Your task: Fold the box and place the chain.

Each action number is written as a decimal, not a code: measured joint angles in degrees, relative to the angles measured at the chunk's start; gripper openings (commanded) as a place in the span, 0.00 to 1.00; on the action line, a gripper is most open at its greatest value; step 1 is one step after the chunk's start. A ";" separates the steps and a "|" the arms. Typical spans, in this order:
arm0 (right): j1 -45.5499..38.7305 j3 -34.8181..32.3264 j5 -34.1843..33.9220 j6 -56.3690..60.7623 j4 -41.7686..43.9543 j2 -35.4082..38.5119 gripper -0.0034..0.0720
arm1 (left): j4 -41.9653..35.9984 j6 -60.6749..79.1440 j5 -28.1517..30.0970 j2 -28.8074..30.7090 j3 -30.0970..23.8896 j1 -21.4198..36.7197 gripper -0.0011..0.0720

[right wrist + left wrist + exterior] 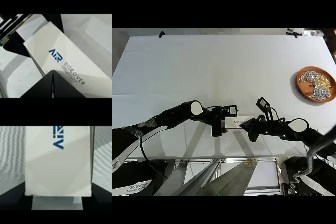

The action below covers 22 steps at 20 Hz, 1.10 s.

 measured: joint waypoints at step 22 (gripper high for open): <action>0.02 13.46 7.54 6.12 -11.21 8.72 0.05 | -0.20 -0.20 -0.07 -0.02 0.00 0.02 0.45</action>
